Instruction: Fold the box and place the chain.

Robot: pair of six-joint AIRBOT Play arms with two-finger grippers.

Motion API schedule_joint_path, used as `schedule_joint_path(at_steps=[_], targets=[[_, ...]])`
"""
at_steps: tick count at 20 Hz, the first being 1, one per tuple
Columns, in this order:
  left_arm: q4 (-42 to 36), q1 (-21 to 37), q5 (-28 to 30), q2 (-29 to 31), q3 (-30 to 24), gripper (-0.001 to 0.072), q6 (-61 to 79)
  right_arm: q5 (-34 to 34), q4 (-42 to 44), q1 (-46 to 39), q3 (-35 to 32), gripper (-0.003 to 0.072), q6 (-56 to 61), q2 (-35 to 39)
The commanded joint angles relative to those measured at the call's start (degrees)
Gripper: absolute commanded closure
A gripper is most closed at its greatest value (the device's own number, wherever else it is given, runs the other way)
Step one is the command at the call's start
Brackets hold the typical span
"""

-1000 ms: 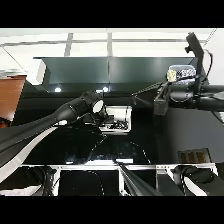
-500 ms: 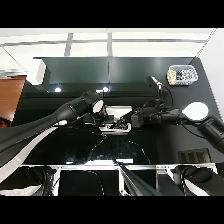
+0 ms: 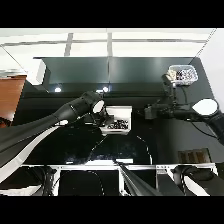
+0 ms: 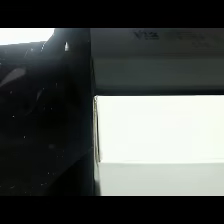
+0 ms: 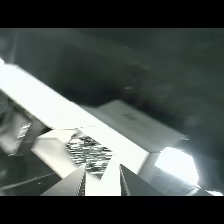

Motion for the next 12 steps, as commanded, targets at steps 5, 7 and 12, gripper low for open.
schedule_joint_path(at_steps=[5,7,12], targets=[[0.55,-0.55,-2.71,-0.39,1.77,0.0023,-0.17,3.06,-2.71,-5.07,-0.04,0.0439,-0.11,0.09],[5.57,-1.53,-4.09,2.75,2.01,0.0,3.21,3.26,-3.61,-5.07,-0.04,0.044,-0.09,0.09],[18.67,0.63,-4.09,21.31,-7.34,0.0,5.51,3.04,-3.91,-5.07,-0.04,0.0439,-0.09,0.09]])
